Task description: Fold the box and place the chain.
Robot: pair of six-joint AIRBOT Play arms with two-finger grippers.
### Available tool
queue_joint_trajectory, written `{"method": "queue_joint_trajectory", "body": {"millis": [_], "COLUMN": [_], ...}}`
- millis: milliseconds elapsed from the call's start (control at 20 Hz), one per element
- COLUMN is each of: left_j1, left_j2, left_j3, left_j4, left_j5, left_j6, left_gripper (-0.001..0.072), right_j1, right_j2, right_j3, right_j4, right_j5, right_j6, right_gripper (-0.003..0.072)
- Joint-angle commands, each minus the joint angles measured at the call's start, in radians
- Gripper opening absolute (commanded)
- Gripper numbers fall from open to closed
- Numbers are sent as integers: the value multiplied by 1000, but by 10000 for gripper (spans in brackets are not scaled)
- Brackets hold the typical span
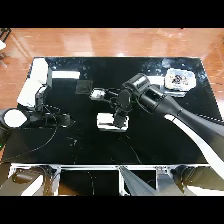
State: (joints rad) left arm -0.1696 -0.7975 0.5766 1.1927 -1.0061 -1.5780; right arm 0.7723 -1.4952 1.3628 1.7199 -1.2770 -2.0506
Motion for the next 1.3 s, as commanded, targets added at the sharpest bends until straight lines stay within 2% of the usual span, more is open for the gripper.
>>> {"method": "queue_joint_trajectory", "body": {"millis": [0,600,700,800,1000,1050,1250], "left_j1": [1,1,1,1,1,1,1], "left_j2": [0,0,0,0,0,0,0], "left_j3": [0,0,0,0,0,0,0], "left_j4": [0,0,0,0,1,0,0], "left_j5": [2,2,2,2,2,2,2], "left_j6": [0,0,0,0,0,0,0], "left_gripper": [631,631,631,631,631,631,631], "right_j1": [1,1,1,1,1,1,1], "right_j2": [1,1,0,0,0,0,0], "right_j3": [0,0,0,0,0,-1,0], "right_j4": [-2,-1,-1,-2,-6,-9,-9], "right_j5": [-2,-13,-14,-13,-8,-9,-10], "right_j6": [-3,-3,-3,-3,-3,-8,-10], "right_gripper": [133,155,270,242,236,160,161]}}
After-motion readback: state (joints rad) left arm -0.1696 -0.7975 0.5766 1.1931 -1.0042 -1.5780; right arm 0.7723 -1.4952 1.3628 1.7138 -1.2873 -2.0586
